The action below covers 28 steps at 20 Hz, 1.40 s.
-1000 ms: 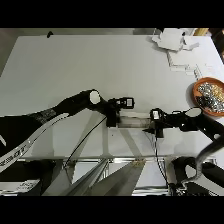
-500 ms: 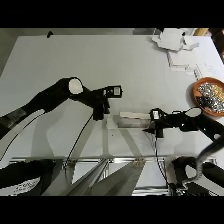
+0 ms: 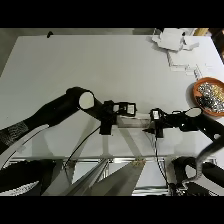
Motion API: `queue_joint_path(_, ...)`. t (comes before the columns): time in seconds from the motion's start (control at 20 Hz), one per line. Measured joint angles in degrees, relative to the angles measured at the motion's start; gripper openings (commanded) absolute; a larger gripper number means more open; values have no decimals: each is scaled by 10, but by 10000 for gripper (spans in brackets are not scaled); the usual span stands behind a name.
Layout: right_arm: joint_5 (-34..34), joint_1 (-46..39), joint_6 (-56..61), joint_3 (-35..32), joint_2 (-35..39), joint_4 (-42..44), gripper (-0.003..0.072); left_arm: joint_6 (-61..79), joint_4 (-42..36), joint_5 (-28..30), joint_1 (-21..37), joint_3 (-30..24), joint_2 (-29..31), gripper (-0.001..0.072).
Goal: Fold the box and place the chain.
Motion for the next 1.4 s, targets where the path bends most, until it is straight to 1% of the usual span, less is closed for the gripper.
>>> queue_joint_path(0.15, 0, 0, 0, 0, 0, 0, 397, -21, -27, 96, -21, 0, 1, 1)
queue_joint_path(0.25, 0, 0, 0, 0, 0, 0, 397, -43, -43, 161, -19, 0, 0, 1)
queue_joint_path(0.35, 0, 0, 0, 0, 0, 0, 397, -64, -54, 214, -9, 0, -9, 1)
queue_joint_path(0.45, 0, 0, 0, 0, 0, 0, 397, -77, -65, 245, 4, 0, -29, 1)
queue_joint_path(0.6, 0, 0, 0, 0, 0, 0, 397, -87, -83, 263, 15, 0, -72, 2)
queue_joint_path(0.75, 0, 0, 0, 0, 0, 0, 397, -91, -92, 262, 19, 0, -99, 4)
queue_joint_path(0.85, 0, 0, 0, 0, 0, 0, 397, -92, -89, 254, 23, 0, -97, 1)
queue_joint_path(1.0, 0, 0, 0, 0, 0, 0, 397, -93, -59, 218, 35, 0, -66, 1)
queue_joint_path(1.15, 0, 0, 0, 0, 0, 0, 397, -95, -29, 163, 50, 0, -27, 2)
queue_joint_path(1.3, 0, 0, 0, 0, 0, 0, 397, -99, -4, 108, 63, -5, -9, 4)
queue_joint_path(1.4, 0, 0, 0, 0, 0, 0, 397, -100, 4, 89, 69, -13, -4, 3)
